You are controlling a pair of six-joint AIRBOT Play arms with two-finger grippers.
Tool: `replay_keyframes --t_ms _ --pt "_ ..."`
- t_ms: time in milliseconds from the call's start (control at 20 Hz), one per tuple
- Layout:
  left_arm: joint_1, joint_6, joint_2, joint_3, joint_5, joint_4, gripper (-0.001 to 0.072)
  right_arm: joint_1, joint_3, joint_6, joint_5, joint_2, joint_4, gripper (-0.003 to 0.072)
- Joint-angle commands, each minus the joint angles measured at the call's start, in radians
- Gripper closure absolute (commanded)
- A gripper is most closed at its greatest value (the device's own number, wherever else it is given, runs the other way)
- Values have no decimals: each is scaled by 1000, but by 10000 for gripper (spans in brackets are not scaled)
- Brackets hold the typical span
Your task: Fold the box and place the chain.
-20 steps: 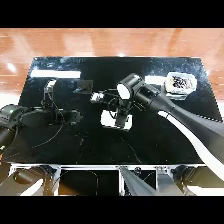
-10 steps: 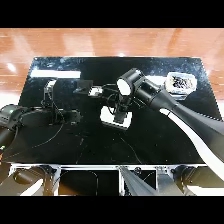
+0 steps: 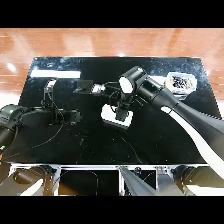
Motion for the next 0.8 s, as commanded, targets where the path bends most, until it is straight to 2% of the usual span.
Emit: replay_keyframes --t_ms 0,50,100,250,650,700,750 --pt "-1 0 -1 0 0 1 155 -8 1 8 -22 0 5 114" --pt "-1 0 -1 0 0 1 155 -8 1 8 -41 -1 5 109" --pt "-1 0 -1 0 0 1 155 -10 1 5 -60 -1 4 -34" --pt "-1 0 -1 -1 0 5 155 -16 1 -3 -102 -20 7 -34" --pt "0 0 -3 -5 0 27 155 -16 1 -3 -57 -56 12 -28" --pt "0 0 -3 -5 0 27 155 -16 1 -3 -55 -56 13 146" --pt "0 0 -3 -5 0 27 155 -16 1 -3 -49 -55 13 256"
